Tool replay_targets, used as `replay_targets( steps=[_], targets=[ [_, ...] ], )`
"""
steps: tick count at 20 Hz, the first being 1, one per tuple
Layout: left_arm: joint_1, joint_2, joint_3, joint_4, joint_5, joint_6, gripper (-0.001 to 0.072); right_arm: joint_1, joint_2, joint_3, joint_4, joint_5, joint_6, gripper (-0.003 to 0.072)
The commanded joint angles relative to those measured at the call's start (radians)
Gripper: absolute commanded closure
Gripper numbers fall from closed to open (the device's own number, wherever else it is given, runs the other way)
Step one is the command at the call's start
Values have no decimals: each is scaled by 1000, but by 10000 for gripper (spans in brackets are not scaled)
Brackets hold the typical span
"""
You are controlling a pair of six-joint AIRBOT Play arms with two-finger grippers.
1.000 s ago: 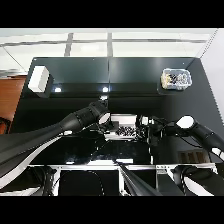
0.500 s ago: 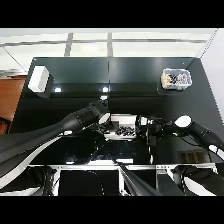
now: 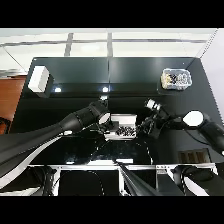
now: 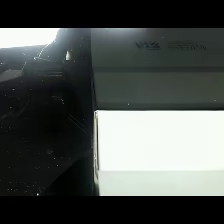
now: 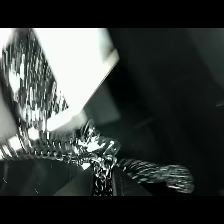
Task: Fold the box and place the chain.
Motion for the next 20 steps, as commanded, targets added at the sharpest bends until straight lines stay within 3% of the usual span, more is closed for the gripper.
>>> replay_targets(
  steps=[1, 7, 11, 14, 20],
  targets=[
    [0, 1, 0, 0, 0, 0, 682, -1, 122, 112, -63, 146, 257, 676],
    [0, 1, 0, 0, 0, 0, 682, 0, 204, 362, -8, 377, 387, 676],
    [0, 1, 0, 0, 0, 0, 682, 0, 204, 478, 182, 394, 406, 676],
    [0, 1, 0, 0, 0, 0, 682, 11, 189, 475, 332, 373, 409, 675],
    [0, 1, 0, 0, 0, 0, 682, 98, 102, 287, 331, 225, 422, 675]
  ],
)
